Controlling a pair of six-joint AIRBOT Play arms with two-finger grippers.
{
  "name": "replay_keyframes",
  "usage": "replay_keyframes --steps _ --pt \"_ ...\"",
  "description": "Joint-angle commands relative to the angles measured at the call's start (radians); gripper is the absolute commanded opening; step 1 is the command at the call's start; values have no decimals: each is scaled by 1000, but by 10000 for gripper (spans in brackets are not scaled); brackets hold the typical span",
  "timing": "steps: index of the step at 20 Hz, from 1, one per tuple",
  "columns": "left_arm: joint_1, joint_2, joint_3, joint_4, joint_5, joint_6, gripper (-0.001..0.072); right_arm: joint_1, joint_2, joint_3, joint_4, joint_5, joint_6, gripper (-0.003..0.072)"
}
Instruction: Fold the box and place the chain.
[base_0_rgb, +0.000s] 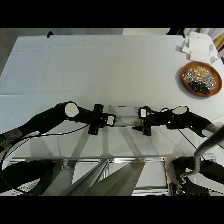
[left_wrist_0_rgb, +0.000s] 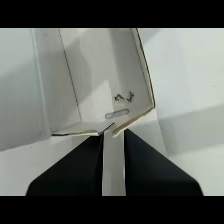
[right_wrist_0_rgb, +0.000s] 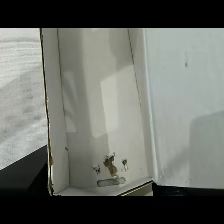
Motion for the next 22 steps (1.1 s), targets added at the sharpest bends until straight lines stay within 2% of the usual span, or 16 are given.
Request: replay_keyframes --steps 1,10,14,16,17,18,20,22 --pt "-20 -1 0 -36 44 3 127 0 0 0 0 0 0 414" --pt "-96 -40 0 -100 102 2 130 0 0 0 0 0 0 414" --pt "-113 -46 0 -104 135 2 168 0 0 0 0 0 0 414" --pt "-113 -46 0 -104 137 2 294 0 0 0 0 0 0 414" --pt "-113 -46 0 -103 137 2 320 0 0 0 0 0 0 414" --pt "-113 -47 0 -103 138 2 393 0 0 0 0 0 0 414" --pt "-113 -47 0 -103 145 2 456 0 0 0 0 0 0 414" --pt "-112 -47 0 -102 145 2 474 0 0 0 0 0 0 414"
